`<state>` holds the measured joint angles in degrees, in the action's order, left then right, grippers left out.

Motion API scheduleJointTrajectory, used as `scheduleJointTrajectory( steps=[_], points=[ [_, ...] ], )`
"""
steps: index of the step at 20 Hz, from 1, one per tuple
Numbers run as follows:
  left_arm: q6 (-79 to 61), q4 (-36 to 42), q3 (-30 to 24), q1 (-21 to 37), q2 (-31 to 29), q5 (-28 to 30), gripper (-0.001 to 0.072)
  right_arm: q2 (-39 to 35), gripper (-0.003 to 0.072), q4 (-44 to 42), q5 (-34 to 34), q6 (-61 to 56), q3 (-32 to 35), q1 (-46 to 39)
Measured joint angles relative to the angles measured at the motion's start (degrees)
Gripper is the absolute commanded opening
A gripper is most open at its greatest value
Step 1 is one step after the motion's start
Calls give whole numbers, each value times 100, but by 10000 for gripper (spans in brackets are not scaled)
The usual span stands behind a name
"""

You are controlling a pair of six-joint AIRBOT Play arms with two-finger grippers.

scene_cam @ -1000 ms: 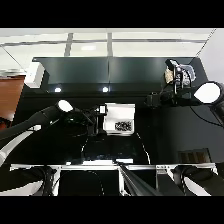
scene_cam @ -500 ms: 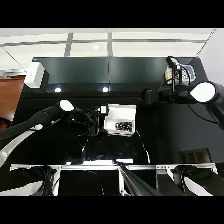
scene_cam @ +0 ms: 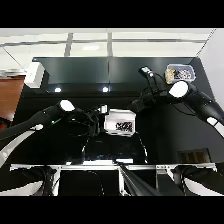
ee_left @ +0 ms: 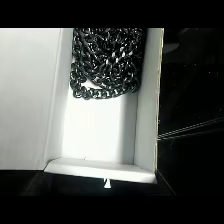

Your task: Fold the box and place the chain.

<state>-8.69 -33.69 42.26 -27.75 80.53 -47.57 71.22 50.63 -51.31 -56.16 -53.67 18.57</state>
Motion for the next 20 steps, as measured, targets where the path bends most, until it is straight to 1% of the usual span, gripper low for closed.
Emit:
scheduleJointTrajectory(
  steps=[4,6,12,20],
  points=[
    [127,2,7,0,0,31,378,-90,704,28,-898,1193,-216,52],
    [153,4,9,0,0,52,378,-79,704,33,-1093,1633,-201,105],
    [177,7,9,0,0,61,378,-4,704,31,-1010,2590,55,415],
    [181,9,9,0,0,61,378,7,704,-267,-1185,3178,129,505]
  ],
)
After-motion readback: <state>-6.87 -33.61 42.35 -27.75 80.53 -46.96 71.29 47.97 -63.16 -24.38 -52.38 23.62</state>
